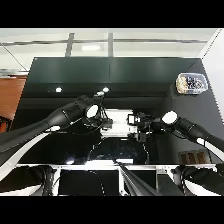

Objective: Fold the box and place the chain.

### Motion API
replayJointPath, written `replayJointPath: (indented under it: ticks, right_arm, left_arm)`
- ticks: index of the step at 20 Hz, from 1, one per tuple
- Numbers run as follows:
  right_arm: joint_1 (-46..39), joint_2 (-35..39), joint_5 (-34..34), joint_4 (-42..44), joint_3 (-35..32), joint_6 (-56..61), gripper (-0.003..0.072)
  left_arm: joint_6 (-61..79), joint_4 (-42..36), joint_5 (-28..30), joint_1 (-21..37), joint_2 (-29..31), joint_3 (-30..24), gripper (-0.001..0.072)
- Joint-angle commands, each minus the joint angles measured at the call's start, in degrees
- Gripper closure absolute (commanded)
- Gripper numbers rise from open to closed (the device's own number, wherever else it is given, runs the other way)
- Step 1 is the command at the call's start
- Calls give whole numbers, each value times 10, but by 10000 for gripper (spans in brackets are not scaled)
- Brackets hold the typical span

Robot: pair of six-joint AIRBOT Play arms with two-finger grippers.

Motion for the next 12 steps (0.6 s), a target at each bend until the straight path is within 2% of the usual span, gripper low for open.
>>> replayJointPath:
  ticks: [1, 6, 7, 8, 12]
  right_arm:
    - [0, 0, 0, 0, 0, 0, 370]
    - [0, 0, 0, 0, 0, 0, 370]
    - [0, 0, 0, 0, 0, 0, 370]
    - [0, 0, 0, 0, 0, 0, 370]
    - [0, 0, 0, 0, 0, 0, 370]
  left_arm:
    - [-58, 17, -13, -20, -7, 6, 201]
    - [-87, 21, -29, -24, -26, 7, 238]
    - [-87, 21, -29, -24, -27, 8, 327]
    - [-88, 21, -26, -24, -27, 11, 355]
    - [-96, 22, -25, -24, -27, 24, 354]
